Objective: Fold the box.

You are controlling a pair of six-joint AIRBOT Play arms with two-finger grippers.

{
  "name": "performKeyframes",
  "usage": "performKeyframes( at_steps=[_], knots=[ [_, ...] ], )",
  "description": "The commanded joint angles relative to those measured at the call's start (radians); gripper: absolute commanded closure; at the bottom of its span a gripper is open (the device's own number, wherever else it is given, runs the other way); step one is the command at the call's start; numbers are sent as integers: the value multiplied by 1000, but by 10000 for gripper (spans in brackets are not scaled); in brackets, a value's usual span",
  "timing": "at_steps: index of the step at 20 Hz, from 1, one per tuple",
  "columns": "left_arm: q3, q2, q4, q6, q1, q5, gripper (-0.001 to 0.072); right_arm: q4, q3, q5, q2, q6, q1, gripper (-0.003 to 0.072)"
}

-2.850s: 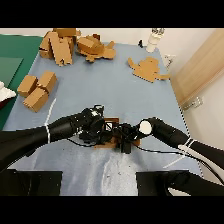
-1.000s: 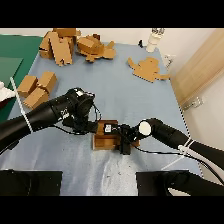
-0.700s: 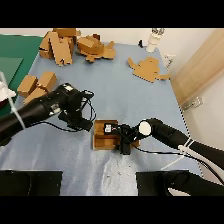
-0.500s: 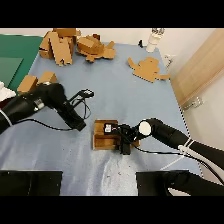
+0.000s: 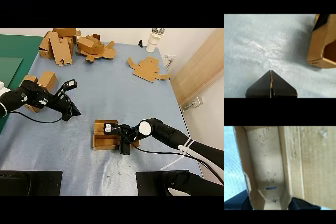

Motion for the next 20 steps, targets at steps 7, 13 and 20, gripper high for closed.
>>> performKeyframes(
  at_steps=[7,13,20],
  knots=[
    [-426,245,-187,668,-106,20,199,3,1,-1,-1,0,0,244],
    [-427,211,-285,658,-212,148,26,6,1,-1,-1,0,0,244],
    [-421,214,-279,477,-330,303,9,6,1,-1,-1,0,0,244]
  ],
)
